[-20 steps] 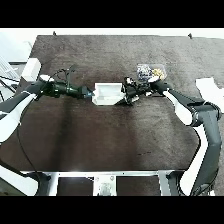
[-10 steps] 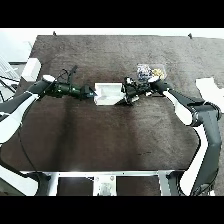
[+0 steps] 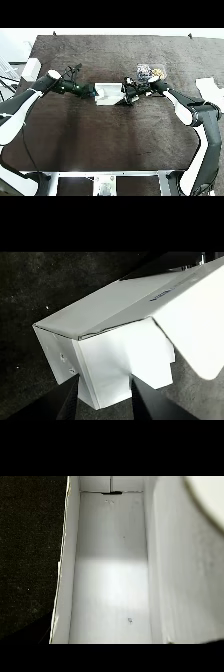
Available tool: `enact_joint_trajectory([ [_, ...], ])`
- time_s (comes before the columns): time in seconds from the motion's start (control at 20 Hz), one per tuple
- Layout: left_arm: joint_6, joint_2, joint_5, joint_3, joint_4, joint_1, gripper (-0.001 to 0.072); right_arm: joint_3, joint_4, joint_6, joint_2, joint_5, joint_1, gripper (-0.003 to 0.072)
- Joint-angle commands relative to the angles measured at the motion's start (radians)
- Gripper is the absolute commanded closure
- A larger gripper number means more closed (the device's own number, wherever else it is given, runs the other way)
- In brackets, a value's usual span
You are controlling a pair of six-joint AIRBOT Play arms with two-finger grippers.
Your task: Fold the box and place the chain.
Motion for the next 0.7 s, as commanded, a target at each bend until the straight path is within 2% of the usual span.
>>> enact_joint_trajectory([
  [0.0, -0.103, 0.000, 0.009, 0.044, 0.123, -0.028, 0.0326, 0.000, 0.000, 0.000, -0.001, 0.000, 0.000, 0.0204],
  [0.25, -0.326, 0.000, 0.007, 0.127, 0.368, -0.100, 0.0326, 0.000, 0.000, 0.000, -0.001, 0.000, 0.000, 0.0204],
  [0.65, -0.433, -0.001, 0.050, 0.152, 0.436, -0.163, 0.0326, 0.000, 0.000, 0.000, -0.001, 0.000, 0.000, 0.0204],
])
